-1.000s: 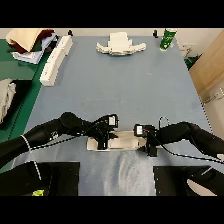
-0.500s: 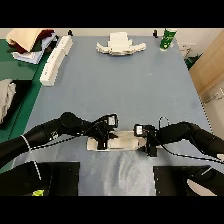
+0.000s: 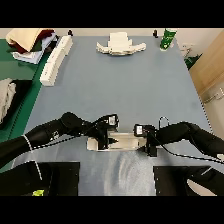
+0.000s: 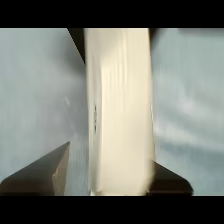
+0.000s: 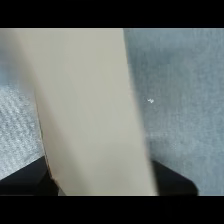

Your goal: Fold the box.

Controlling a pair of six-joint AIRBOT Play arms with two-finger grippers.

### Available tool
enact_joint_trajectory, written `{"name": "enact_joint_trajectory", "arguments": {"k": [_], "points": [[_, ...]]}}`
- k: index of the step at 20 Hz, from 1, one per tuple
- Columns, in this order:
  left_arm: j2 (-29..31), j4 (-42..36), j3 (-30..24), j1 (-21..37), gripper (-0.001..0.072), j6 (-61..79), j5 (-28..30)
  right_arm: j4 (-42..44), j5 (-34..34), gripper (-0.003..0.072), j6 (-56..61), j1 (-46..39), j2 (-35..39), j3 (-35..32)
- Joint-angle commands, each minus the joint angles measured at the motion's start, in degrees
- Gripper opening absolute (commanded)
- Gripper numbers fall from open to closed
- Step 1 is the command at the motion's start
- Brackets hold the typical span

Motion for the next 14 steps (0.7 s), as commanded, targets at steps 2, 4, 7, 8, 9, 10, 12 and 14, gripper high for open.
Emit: {"name": "enact_joint_trajectory", "arguments": {"k": [2,4,7,8,9,10,12,14], "points": [[1.0,1.9,0.0,0.1,0.0476,-3.2,-0.3,0.0,0.0,0.0514,0.0,0.0,0.0,0.0],[3.6,8.3,0.0,0.6,0.0476,-13.1,-0.8,0.0,0.0,0.0514,0.0,0.0,0.0,0.0],[10.4,25.9,0.0,4.3,0.063,-38.0,-7.6,0.0,0.0,0.0514,0.0,0.0,0.0,0.0],[13.3,30.4,0.0,5.8,0.0663,-46.0,-11.6,0.0,0.0,0.0514,0.0,0.0,0.0,0.0],[16.0,32.8,0.1,7.1,0.0662,-52.5,-15.5,0.0,0.0,0.0514,0.0,0.0,0.0,0.0],[18.4,33.3,0.0,8.1,0.066,-58.1,-19.0,0.0,0.0,0.0514,0.0,0.0,0.0,0.0],[22.4,31.5,0.0,8.4,0.0348,-67.3,-23.6,0.0,0.0,0.0513,0.0,0.0,0.0,0.0],[23.7,24.8,0.0,7.2,0.0228,-67.5,-25.1,0.0,0.0,0.0514,0.0,0.0,0.0,0.0]]}}
